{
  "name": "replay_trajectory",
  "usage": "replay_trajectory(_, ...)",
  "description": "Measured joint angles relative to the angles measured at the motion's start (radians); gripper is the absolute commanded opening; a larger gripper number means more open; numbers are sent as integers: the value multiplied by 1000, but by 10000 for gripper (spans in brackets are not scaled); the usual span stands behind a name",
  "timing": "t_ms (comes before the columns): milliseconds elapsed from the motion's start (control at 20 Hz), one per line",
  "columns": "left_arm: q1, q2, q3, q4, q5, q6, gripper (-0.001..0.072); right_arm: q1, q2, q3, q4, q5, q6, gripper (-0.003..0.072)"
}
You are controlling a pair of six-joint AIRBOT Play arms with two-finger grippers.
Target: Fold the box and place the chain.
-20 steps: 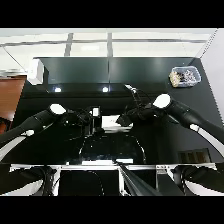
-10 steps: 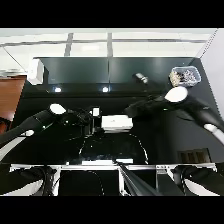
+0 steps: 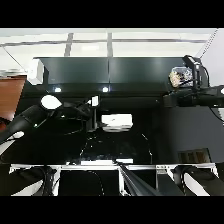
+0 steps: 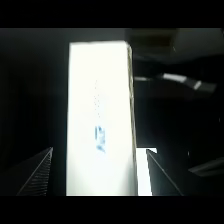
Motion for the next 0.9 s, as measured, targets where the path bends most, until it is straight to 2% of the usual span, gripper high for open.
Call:
replay_trajectory(300, -119, -235, 229, 5, 41, -206, 713, -31, 13, -2, -91, -41, 0, 23)
replay_trajectory(450, -138, -329, 317, 79, -29, -351, 713, -34, 14, -3, -134, -50, -1, 23)
replay_trajectory(900, -169, -388, 416, 282, -184, -512, 713, -35, 14, -3, -167, -53, -2, 23)
